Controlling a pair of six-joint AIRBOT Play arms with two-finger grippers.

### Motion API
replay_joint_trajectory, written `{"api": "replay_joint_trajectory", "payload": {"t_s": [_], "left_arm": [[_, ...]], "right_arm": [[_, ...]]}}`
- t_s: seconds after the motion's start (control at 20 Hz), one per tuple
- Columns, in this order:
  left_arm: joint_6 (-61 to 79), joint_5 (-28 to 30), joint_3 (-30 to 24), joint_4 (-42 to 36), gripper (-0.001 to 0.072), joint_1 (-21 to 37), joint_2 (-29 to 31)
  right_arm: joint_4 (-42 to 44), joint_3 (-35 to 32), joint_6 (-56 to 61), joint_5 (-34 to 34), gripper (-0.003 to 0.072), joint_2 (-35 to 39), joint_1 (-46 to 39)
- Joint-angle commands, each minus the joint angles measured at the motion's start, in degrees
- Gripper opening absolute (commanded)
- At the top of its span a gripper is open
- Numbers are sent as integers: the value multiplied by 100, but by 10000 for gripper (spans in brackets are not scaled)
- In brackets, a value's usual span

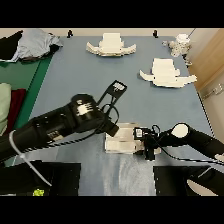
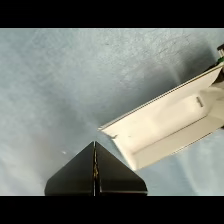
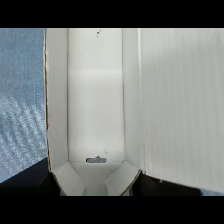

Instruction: Fold the box.

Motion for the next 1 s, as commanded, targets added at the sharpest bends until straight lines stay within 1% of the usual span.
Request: {"api": "replay_joint_trajectory", "payload": {"t_s": [0.0, 0.05, 0.15, 0.2, 0.25, 0.3, 0.45, 0.55, 0.65, 0.75, 0.85, 0.95], "left_arm": [[2413, 570, -846, -826, 15, 817, 903], [3751, 782, -1209, -1646, 17, 1204, 1231], [6704, 1088, -1971, -3692, 22, 1969, 1816], [7823, 1237, -2326, -4524, 295, 2286, 2009], [8491, 1499, -2612, -5066, 697, 2516, 2114], [8839, 1759, -2881, -5405, 692, 2712, 2153], [9766, 2159, -3499, -5469, 692, 3023, 2149], [10255, 2382, -3877, -5473, 692, 3108, 2149], [10675, 2712, -4183, -5595, 692, 3045, 2081], [10942, 3067, -4328, -5960, 692, 2861, 1801], [11565, 3161, -4332, -6513, 692, 2708, 1340], [12052, 3180, -4332, -6959, 692, 2682, 953]], "right_arm": [[2, 4, 2, 0, 528, 4, -2], [2, 4, 2, 0, 528, 4, -2], [2, 4, 2, 0, 528, 4, -2], [2, 4, 2, 0, 528, 4, -2], [2, 4, 2, 0, 528, 4, -2], [2, 4, 2, 0, 528, 4, -2], [4, 4, 2, 0, 528, 4, -2], [2, 4, 2, 0, 528, 4, -2], [2, 4, 2, 0, 528, 4, -2], [2, 4, 2, 0, 528, 4, -2], [2, 4, 2, 0, 528, 4, -2], [2, 4, 2, 0, 528, 4, -2]]}}
